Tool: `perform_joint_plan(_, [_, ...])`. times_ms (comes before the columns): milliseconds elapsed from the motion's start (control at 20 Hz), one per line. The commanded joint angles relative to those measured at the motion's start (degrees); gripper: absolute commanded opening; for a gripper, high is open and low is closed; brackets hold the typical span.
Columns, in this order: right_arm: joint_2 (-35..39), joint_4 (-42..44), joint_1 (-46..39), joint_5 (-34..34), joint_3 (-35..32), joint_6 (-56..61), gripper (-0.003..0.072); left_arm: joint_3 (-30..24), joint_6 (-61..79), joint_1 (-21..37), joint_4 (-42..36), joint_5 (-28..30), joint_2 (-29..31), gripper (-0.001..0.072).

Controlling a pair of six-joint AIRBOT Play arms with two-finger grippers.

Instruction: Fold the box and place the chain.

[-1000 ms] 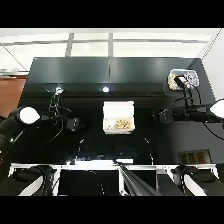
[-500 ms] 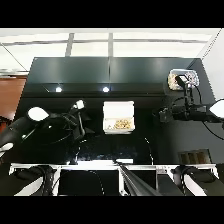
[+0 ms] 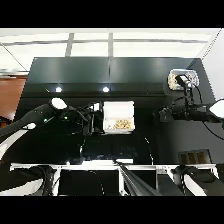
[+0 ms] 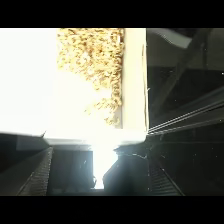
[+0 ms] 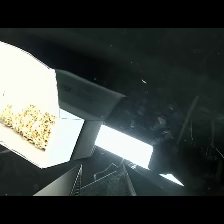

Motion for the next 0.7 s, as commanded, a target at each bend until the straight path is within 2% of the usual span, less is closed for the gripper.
perform_joint_plan(0, [0.0, 0.0, 0.0, 0.1, 0.0, 0.0, 0.032, 0.9, 0.8, -1.4, 0.5, 0.5, -1.8, 0.0719])
perform_joint_plan(650, [0.0, 0.0, 0.0, 0.5, 0.0, 0.0, 0.032, 1.6, 0.3, -1.9, 0.4, 4.2, -3.1, 0.0717])
